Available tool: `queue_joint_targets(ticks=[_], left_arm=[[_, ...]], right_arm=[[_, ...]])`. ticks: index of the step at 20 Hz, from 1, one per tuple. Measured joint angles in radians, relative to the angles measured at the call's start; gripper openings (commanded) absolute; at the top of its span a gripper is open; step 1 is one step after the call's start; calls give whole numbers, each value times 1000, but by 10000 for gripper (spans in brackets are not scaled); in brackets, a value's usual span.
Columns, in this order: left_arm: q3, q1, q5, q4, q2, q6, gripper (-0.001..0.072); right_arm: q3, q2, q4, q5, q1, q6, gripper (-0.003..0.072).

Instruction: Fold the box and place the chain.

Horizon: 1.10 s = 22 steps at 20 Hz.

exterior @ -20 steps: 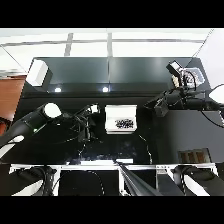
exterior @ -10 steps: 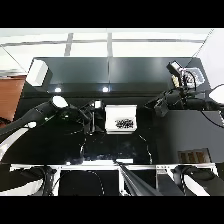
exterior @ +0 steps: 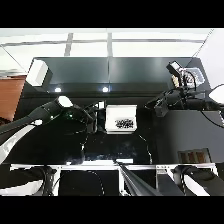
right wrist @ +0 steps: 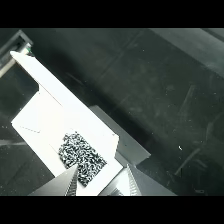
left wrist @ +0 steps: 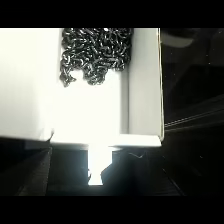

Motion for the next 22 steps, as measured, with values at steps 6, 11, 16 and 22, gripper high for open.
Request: queue_joint_targets(ticks=[6,11,16,22], left_arm=[[7,-23,32,4,-21,19,715],[27,-26,53,2,-38,23,716],[48,-30,60,-7,-44,47,710],[54,-52,47,-32,-45,98,546]], right_arm=[[0,0,0,1,0,0,365],[0,0,0,1,0,0,365],[0,0,-1,0,0,0,365],[0,0,-2,-8,0,0,365]])
